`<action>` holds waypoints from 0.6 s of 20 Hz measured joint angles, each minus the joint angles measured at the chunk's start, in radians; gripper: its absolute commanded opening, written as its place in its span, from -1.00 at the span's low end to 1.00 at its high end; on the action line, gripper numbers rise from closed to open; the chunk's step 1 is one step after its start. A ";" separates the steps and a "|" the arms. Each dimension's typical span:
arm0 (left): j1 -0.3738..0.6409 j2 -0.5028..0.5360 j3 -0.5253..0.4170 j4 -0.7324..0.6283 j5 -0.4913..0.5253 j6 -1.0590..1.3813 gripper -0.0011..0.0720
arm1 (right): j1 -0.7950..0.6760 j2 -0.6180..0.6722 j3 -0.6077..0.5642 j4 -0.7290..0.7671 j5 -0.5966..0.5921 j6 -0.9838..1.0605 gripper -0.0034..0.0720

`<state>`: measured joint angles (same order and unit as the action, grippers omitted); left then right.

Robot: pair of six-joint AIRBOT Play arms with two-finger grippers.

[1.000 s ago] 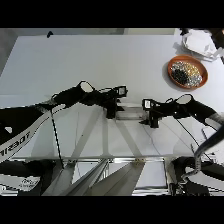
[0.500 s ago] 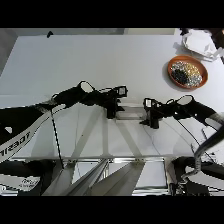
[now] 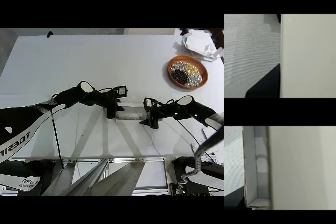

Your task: Fold the box and place the chain.

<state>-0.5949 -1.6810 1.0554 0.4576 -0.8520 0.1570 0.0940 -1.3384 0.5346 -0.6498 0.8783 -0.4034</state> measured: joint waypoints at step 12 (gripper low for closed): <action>0.000 0.000 0.000 0.000 -0.001 0.000 -0.94 | 0.000 0.000 0.000 -0.001 -0.006 0.011 0.30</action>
<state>-0.5949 -1.6810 1.0554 0.4576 -0.8528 0.1570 0.0940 -1.3384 0.5346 -0.6510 0.8722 -0.3923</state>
